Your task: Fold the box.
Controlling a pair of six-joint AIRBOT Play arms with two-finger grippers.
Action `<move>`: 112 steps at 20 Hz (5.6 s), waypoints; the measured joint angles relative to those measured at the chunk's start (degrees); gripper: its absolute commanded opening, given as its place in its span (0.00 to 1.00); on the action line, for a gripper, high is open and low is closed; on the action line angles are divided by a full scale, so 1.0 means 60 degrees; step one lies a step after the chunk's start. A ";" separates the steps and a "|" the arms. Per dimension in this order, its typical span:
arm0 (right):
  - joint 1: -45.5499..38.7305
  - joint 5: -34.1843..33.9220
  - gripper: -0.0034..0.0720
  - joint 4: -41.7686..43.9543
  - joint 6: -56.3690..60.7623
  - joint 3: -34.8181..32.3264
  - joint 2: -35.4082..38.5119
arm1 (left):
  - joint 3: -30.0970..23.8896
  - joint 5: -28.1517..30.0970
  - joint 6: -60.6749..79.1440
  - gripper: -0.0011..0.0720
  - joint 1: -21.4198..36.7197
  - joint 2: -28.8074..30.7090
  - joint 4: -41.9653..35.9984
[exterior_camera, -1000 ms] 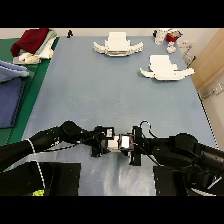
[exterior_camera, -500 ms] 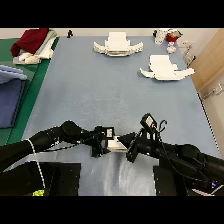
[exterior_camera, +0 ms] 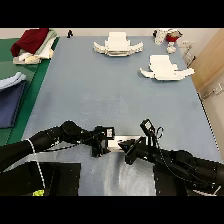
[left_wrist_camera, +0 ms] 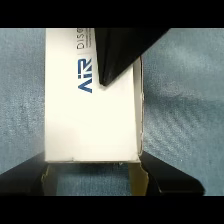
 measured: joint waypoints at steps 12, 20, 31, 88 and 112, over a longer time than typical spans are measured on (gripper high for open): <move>0.0055 -0.0124 0.05 0.0000 0.0066 -0.0025 -0.0805 | 0.0000 0.0000 -0.0015 0.74 0.0000 0.0000 0.0004; 0.0055 -0.0495 0.05 -0.0007 0.0131 0.0076 -0.0561 | 0.0000 -0.0004 0.0007 0.74 0.0000 0.0000 0.0011; 0.0051 -0.0845 0.05 -0.0714 0.0098 0.0098 0.0273 | 0.0000 0.0011 -0.0004 0.74 0.0000 0.0000 -0.0007; -0.7071 -1.2688 0.05 -0.4623 -0.2408 0.7825 -0.4025 | 0.0000 -0.0004 -0.0004 0.74 0.0000 0.0000 0.0004; -0.7118 -1.2721 0.05 -0.4612 -0.2382 0.7868 -0.4087 | 0.1581 0.1235 -0.6309 0.74 0.7807 0.1359 0.2444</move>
